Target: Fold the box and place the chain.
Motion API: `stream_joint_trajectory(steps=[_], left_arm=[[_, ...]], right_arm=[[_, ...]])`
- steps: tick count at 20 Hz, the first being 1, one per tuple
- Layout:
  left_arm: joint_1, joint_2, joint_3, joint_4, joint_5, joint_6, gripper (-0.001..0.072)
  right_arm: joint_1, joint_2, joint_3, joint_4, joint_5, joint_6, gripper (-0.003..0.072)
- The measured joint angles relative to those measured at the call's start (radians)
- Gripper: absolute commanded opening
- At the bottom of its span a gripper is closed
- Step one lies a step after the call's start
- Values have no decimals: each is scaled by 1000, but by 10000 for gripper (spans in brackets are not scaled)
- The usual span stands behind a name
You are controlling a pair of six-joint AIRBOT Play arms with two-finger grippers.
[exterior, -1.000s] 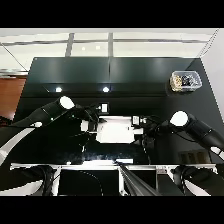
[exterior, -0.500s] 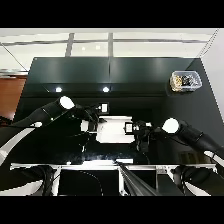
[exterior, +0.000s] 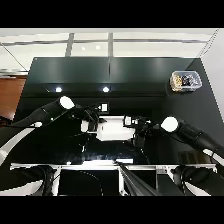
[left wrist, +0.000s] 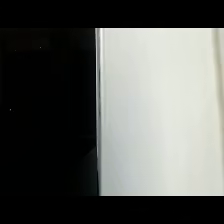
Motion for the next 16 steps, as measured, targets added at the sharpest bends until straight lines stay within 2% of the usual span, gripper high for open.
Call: stream_joint_trajectory(steps=[9,16], left_arm=[[0,0,0,0,-3,-5,23],[0,0,0,0,-5,-4,23]], right_arm=[[-71,59,36,-93,-13,25,715],[-95,38,39,-19,-34,-81,716]])
